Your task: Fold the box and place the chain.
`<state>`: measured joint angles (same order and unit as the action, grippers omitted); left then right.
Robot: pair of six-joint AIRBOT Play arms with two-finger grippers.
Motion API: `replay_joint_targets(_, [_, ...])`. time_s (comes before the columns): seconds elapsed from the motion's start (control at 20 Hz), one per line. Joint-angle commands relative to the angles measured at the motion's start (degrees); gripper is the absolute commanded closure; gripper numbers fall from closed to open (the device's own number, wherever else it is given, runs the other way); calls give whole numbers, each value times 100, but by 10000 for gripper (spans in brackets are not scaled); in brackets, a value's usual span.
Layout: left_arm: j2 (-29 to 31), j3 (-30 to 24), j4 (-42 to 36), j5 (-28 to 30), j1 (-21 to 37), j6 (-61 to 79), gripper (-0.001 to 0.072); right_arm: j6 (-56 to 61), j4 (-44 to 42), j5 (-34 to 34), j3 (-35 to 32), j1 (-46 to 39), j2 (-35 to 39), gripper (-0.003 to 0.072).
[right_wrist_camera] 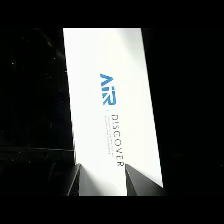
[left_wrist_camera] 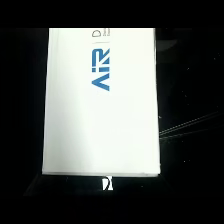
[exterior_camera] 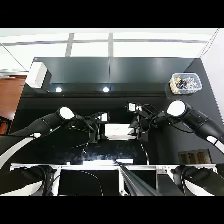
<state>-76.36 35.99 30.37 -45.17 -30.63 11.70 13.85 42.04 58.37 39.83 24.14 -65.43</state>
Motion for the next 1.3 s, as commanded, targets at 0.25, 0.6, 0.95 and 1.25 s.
replay_joint_targets(0.25, [-4,0,4,-4,0,7,228,1287,-22,238,280,9,256,348])
replay_joint_targets(0.6, [-4,0,2,-4,0,7,228,5289,-695,627,-258,-474,485,673])
replay_joint_targets(0.95, [-4,0,2,-2,0,7,228,5001,-2400,-92,-671,-129,-129,672])
replay_joint_targets(1.25, [-4,0,2,-2,0,4,227,5001,-2055,-516,-671,-125,-649,672])
